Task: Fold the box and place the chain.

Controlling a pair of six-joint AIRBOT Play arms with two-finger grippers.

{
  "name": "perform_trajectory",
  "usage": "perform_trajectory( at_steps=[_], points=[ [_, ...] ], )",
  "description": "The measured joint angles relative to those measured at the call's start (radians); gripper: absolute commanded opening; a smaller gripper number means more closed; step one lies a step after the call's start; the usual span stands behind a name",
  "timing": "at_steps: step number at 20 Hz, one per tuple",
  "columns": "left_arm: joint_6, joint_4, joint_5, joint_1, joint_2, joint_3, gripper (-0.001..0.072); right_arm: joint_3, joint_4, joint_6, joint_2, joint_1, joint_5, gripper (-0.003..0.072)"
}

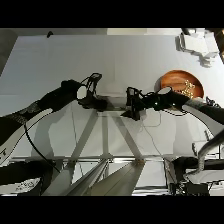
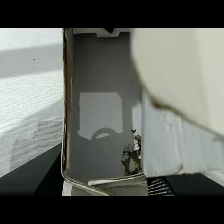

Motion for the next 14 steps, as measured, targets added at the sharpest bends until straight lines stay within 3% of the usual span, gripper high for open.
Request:
perform_trajectory(
  at_steps=[10, 13, 14],
  points=[
    [-0.221, 0.111, -0.060, -0.057, -0.032, 0.055, 0.0484, 0.000, -0.001, 0.000, 0.000, 0.000, 0.000, 0.0395],
    [-0.280, 0.124, -0.074, -0.074, -0.056, 0.060, 0.0424, 0.000, -0.001, 0.000, 0.000, 0.000, 0.000, 0.0395],
    [-0.301, 0.126, -0.077, -0.078, -0.063, 0.061, 0.0342, 0.000, -0.002, -0.001, 0.000, 0.000, 0.001, 0.0395]
  ],
)
